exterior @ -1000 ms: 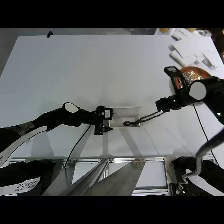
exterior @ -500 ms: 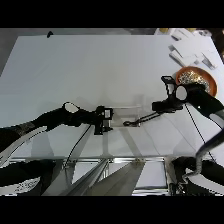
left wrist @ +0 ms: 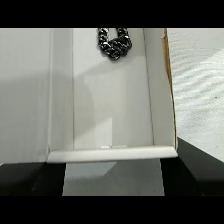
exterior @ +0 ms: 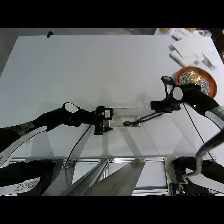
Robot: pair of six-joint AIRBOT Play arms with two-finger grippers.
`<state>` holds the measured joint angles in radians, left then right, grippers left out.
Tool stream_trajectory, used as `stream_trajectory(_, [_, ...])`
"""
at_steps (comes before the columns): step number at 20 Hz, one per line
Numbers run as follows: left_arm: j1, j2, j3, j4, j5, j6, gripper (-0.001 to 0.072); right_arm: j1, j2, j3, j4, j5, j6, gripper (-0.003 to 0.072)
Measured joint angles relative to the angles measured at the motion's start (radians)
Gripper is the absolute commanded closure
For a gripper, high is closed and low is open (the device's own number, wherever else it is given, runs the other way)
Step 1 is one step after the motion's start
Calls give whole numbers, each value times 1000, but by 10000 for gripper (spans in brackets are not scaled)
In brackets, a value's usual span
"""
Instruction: Fold the box and place the chain.
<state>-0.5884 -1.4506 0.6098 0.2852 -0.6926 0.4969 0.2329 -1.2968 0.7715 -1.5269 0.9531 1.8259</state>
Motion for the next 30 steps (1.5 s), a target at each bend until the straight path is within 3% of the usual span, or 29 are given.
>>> stream_trajectory(6, [0, 0, 0, 0, 0, 0, 639, 0, -17, 0, -3, 6, 18, 474])
stream_trajectory(9, [0, 0, 0, 0, 0, 0, 639, 0, -24, 0, -12, 18, 24, 668])
stream_trajectory(16, [0, 0, 0, 0, 0, 0, 639, 24, -14, -2, -5, 37, -17, 669])
stream_trajectory(23, [0, 0, 0, 0, 0, 0, 639, 102, 130, -2, -16, 66, -49, 667])
stream_trajectory(24, [0, 0, 0, 0, 0, 0, 639, 111, 154, -2, -18, 70, -50, 635])
stream_trajectory(25, [0, 0, 0, 0, 0, 0, 639, 119, 175, -2, -19, 73, -50, 536])
stream_trajectory(26, [0, 0, 0, 0, 0, 0, 639, 124, 188, -2, -22, 77, -47, 510])
stream_trajectory(30, [0, 0, 0, 0, 0, 0, 639, 131, 188, -6, -41, 82, -1, 508])
